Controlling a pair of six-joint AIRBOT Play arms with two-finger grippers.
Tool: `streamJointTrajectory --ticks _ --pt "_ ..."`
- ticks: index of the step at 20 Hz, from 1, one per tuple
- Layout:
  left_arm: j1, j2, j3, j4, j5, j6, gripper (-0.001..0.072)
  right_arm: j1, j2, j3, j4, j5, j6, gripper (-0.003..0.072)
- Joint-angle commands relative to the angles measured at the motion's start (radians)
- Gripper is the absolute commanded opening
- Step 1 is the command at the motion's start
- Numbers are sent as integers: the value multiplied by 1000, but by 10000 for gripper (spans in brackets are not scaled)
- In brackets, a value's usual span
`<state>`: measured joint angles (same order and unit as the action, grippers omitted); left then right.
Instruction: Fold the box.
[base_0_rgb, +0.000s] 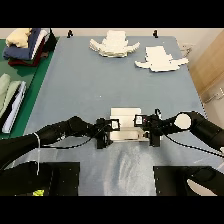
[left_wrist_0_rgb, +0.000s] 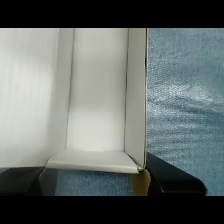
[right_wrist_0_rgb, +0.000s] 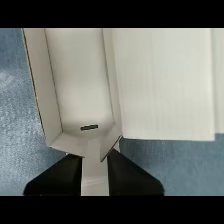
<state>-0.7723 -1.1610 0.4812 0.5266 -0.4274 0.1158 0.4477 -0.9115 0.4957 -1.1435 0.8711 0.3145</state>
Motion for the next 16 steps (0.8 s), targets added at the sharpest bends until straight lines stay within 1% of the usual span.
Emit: streamJointTrajectory --ticks 1,2,4,7,12,13,14,15,16 --pt "0 -1 0 0 0 0 353 2 -3 2 64 10 -1 213" --pt "0 -1 0 0 0 0 353 3 -3 2 84 10 -2 213" --pt "0 -1 0 0 0 0 353 7 -3 2 108 9 -2 141" --pt "0 -1 0 0 0 0 353 8 -3 2 116 0 -3 141" --pt "0 -1 0 0 0 0 353 9 -6 1 172 -16 -47 146" --pt "0 -1 0 0 0 0 353 9 -11 1 176 -16 -47 193" --pt "0 -1 0 0 0 0 353 9 -17 2 181 -16 -47 291" --pt "0 -1 0 0 0 0 353 9 -21 1 194 -16 -47 425" --pt "0 -1 0 0 0 0 353 9 -24 1 205 -16 -48 538"
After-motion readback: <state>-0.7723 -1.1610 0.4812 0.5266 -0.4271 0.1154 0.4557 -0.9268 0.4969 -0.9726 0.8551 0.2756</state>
